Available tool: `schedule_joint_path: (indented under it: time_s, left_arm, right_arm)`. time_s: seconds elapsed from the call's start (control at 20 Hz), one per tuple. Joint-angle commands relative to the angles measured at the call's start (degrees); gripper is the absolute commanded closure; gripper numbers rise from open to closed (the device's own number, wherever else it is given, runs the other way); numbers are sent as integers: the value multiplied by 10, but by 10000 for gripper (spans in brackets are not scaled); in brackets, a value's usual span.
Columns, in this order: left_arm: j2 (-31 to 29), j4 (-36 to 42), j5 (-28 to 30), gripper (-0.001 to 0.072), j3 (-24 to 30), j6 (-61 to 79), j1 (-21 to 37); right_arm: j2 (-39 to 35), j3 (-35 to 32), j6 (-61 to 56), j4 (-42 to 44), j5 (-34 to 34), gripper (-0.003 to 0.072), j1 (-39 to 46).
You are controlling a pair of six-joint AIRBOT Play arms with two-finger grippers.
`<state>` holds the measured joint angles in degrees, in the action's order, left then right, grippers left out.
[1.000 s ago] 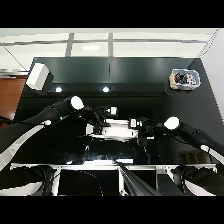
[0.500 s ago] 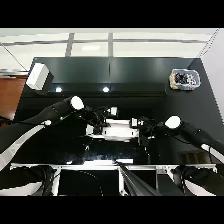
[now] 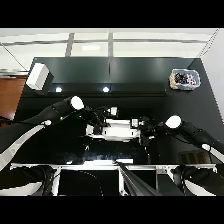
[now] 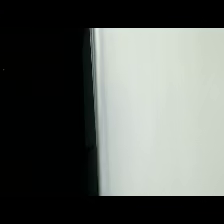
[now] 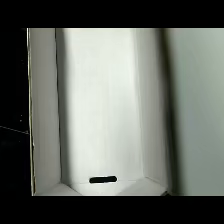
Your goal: Fold the box and place the chain.
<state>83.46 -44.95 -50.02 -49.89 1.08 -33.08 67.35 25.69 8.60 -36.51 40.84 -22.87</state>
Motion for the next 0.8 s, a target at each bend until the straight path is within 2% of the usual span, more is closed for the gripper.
schedule_joint_path:
  time_s: [0.0,0.05,0.2,0.25,0.35,0.4,0.45,0.6,0.7,0.75]
  left_arm:
    - [0,0,0,679,0,0,0]
    - [0,0,0,679,0,0,0]
    - [0,0,0,676,0,0,0]
    - [0,0,0,650,-1,-1,0]
    - [-1,-1,-3,395,-6,-41,0]
    - [-3,-8,-14,202,-12,-60,1]
    - [-9,-21,-30,103,-19,-70,3]
    - [-52,-85,-89,87,-37,-172,14]
    - [-88,-170,-130,114,-37,-275,19]
    - [-104,-216,-154,288,-37,-332,22]
  right_arm:
    - [0,0,0,-2,0,215,0]
    - [0,0,0,-2,0,247,0]
    - [0,0,-1,-2,-1,269,0]
    - [0,0,-1,-2,-1,269,0]
    - [0,0,-2,-2,-1,269,0]
    - [0,0,-2,-2,-1,269,0]
    - [0,0,-2,-2,-1,269,0]
    - [0,0,-2,-2,-1,269,0]
    - [0,0,-2,-2,-1,269,0]
    - [0,0,-2,-2,-1,269,0]
